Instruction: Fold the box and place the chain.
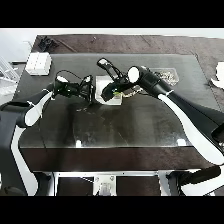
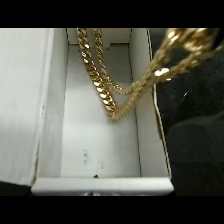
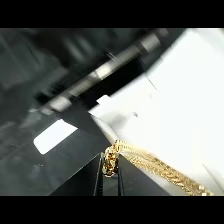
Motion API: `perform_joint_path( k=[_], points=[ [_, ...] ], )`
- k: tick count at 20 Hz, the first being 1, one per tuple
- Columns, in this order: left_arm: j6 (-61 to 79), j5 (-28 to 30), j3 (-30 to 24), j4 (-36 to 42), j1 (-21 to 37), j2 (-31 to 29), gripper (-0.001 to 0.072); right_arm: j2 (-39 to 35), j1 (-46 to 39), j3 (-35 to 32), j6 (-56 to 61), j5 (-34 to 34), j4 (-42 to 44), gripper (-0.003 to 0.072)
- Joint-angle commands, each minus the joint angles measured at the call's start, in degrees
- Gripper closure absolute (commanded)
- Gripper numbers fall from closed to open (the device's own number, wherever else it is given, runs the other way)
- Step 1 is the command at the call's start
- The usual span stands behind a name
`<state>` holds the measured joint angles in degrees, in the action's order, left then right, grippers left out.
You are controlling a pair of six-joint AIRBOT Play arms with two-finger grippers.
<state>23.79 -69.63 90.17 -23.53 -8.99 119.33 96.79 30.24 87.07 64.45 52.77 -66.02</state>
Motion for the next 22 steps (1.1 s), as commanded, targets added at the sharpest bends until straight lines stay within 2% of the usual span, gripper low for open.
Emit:
perform_joint_path(
  k=[1, 2, 3, 4, 6, 8, 11, 14, 18, 20, 22],
  points=[
    [0.0, 0.0, 0.0, 0.0, 0.0, 0.0, 0.0279, 2.2, -1.9, -1.9, 0.1, -1.4, -0.2, 0.0677],
    [0.0, 0.0, 0.0, 0.0, 0.0, 0.0, 0.0279, 2.4, -2.6, -1.9, 0.1, -1.4, -0.2, 0.0655],
    [0.0, 0.0, 0.0, 0.0, 0.0, 0.0, 0.0279, 2.4, -3.3, -1.9, 0.1, -1.4, -0.2, 0.0484],
    [0.0, 0.0, 0.0, 0.0, 0.0, 0.0, 0.0279, 2.2, -4.2, -1.9, 0.6, -1.7, -0.2, 0.0381],
    [0.0, 0.0, 0.0, 0.0, 0.0, 0.0, 0.0279, 1.6, -5.9, -1.9, 3.5, -2.9, -0.2, 0.0377],
    [0.0, 0.0, 0.0, 0.0, 0.0, 0.0, 0.0279, 0.7, -7.5, -1.9, 5.9, -3.7, -0.1, 0.025],
    [0.0, 0.0, 0.0, 0.0, 0.0, 0.0, 0.0279, -2.0, -10.2, -3.3, 8.3, -3.1, -0.2, 0.0253],
    [0.0, 0.0, 0.0, 0.0, 0.0, 0.0, 0.0279, -8.3, -15.1, -9.9, 12.8, -5.4, -2.0, 0.0253],
    [0.0, 0.0, 0.0, 0.0, 0.0, 0.0, 0.0279, -16.8, -23.3, -24.2, 19.4, -19.6, -2.3, 0.0253],
    [0.0, 0.0, 0.0, 0.0, 0.0, 0.0, 0.0279, -16.6, -26.1, -28.6, 19.6, -26.1, -1.0, 0.0252],
    [0.0, 0.0, 0.0, 0.0, 0.0, 0.0, 0.0279, -14.8, -27.6, -30.2, 19.6, -29.8, 1.9, 0.0247]
  ],
)
